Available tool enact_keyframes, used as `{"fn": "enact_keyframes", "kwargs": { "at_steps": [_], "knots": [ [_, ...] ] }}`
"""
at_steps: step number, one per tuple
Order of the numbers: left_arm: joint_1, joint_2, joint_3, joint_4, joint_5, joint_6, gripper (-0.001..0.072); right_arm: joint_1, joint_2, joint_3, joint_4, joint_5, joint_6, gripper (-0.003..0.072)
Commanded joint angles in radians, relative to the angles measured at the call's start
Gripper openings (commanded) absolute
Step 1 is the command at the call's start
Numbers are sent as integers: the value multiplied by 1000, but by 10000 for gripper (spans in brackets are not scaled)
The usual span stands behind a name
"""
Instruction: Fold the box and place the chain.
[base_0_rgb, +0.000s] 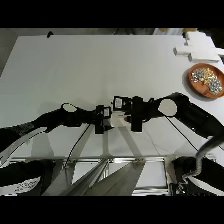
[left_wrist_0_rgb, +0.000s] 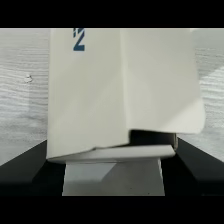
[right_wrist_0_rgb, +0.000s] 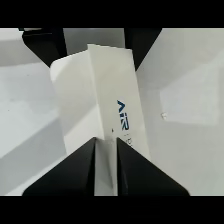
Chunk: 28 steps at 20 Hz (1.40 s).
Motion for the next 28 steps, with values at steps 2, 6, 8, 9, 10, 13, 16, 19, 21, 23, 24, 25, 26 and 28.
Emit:
{"fn": "enact_keyframes", "kwargs": {
  "at_steps": [2, 6, 8, 9, 10, 13, 16, 19, 21, 23, 24, 25, 26, 28],
  "knots": [
    [0, 0, 0, 2, -3, 2, 209, 0, -2, -18, -8, -23, -3, 98],
    [0, 0, 0, 2, -3, 3, 209, 0, -2, -34, -8, -56, -3, 17],
    [0, 0, 0, 2, -3, 3, 209, 0, -2, -34, -8, -77, -3, 17],
    [0, 0, 0, 2, -3, 3, 209, 0, -2, -34, -8, -76, -3, 17],
    [0, 0, 0, 2, -3, 3, 209, 0, -2, -36, -8, -72, -3, 17],
    [0, 0, 0, 2, -3, 3, 209, 1, -2, -60, 0, -58, -3, 17],
    [0, 0, 0, 2, -3, 3, 209, 30, -2, -82, 0, -40, -3, 28],
    [0, 0, 0, 2, -3, 3, 209, 43, -2, -83, 3, -30, -3, 185],
    [0, 0, 0, 2, -3, 3, 209, 43, -1, -83, 3, -30, -3, 187],
    [0, 0, 0, 2, -3, 3, 209, 42, 4, -83, 3, -34, -3, 205],
    [0, 0, 0, 2, -3, 3, 209, 42, 15, -83, 3, -38, -3, 205],
    [0, 0, 0, 2, -3, 3, 209, 42, 30, -83, 3, -47, -3, 205],
    [0, 0, 0, 2, -3, 3, 209, 42, 44, -83, 3, -59, -2, 205],
    [0, 0, 0, 2, -3, 3, 209, 42, 60, -83, 4, -74, 2, 200]
  ]
}}
